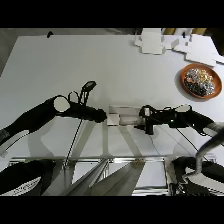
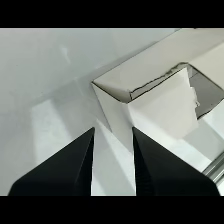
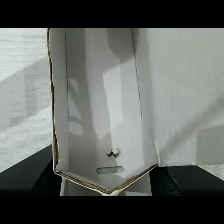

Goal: Fold the box and place the chain.

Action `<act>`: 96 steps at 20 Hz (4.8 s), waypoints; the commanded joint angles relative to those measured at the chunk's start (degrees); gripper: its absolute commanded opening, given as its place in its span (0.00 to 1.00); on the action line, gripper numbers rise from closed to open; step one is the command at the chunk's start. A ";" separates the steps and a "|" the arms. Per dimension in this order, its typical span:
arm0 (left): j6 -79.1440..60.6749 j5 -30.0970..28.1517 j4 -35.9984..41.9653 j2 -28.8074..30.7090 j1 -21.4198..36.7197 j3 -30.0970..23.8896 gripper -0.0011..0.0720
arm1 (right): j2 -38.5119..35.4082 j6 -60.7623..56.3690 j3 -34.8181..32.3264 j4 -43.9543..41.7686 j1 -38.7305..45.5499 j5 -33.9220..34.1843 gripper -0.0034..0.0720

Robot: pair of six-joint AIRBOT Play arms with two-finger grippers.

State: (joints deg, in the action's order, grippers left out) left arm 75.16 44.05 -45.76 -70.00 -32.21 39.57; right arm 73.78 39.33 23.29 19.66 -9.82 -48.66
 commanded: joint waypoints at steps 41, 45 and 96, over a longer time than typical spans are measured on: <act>27.08 -1.75 -18.43 -6.43 -12.15 8.79 0.50 | -0.04 -0.02 -0.02 0.02 0.00 -0.02 0.50; 33.55 -1.11 -21.55 -6.62 -12.55 9.33 0.49 | -0.04 -0.02 -0.02 0.00 0.00 -0.02 0.50; 38.82 27.36 -33.44 -12.61 -14.12 28.87 0.83 | -0.04 -0.02 -0.02 0.00 0.00 -0.02 0.50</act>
State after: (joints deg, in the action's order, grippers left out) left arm 122.96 68.77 -82.89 -85.73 -47.53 68.45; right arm 73.78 39.33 23.29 19.68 -9.82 -48.64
